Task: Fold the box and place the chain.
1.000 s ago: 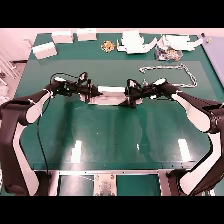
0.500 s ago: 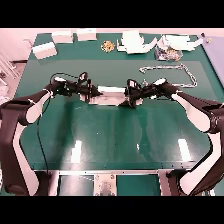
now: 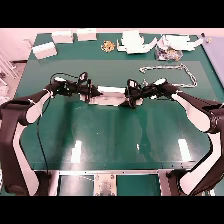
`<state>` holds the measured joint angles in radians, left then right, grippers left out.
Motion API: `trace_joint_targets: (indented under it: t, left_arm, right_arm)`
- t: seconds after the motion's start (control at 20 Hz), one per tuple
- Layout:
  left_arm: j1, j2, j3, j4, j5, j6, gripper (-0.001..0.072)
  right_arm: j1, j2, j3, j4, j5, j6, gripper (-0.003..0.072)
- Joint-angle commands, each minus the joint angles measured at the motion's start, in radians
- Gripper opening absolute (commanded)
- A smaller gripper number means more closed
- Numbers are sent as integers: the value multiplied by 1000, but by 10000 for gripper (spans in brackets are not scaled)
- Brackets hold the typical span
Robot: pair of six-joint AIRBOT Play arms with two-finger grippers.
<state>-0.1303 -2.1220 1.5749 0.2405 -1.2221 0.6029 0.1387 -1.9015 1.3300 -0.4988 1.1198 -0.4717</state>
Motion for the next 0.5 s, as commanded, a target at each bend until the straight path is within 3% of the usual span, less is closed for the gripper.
trace_joint_targets:
  t: [0.0,0.45]
  left_arm:
    - [0,-1,1,0,0,0,21]
    - [0,-1,1,0,0,-29,21]
  right_arm:
    - [1,0,1,1,0,0,577]
    - [1,0,6,-3,0,-1,577]
